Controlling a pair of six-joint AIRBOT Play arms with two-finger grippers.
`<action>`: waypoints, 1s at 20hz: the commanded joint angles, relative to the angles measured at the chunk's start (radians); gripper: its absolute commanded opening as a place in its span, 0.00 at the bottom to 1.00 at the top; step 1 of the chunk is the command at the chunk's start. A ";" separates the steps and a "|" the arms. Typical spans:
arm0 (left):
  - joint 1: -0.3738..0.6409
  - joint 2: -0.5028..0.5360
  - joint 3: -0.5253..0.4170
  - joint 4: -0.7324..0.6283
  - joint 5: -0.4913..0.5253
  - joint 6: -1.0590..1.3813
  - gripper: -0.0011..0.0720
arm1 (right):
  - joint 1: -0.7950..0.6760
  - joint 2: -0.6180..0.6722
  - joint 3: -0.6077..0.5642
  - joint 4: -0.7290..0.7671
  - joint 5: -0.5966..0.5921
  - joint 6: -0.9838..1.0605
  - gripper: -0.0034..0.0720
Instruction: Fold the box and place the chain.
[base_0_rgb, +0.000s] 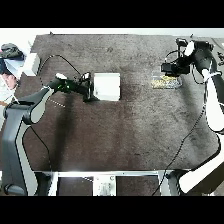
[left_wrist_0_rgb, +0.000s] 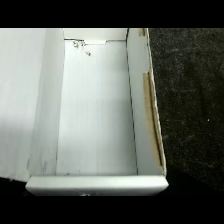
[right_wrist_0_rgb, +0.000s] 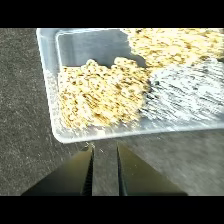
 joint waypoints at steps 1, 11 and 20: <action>0.000 0.000 0.000 0.000 0.000 0.000 0.65 | -0.025 -0.059 0.000 0.078 -0.041 -0.055 0.26; 0.000 0.000 0.000 0.000 0.000 0.000 0.65 | -0.024 -0.136 0.000 0.129 -0.061 -0.178 0.26; 0.000 0.000 0.000 0.000 0.000 0.000 0.65 | -0.020 -0.146 0.000 0.123 -0.084 -0.207 0.25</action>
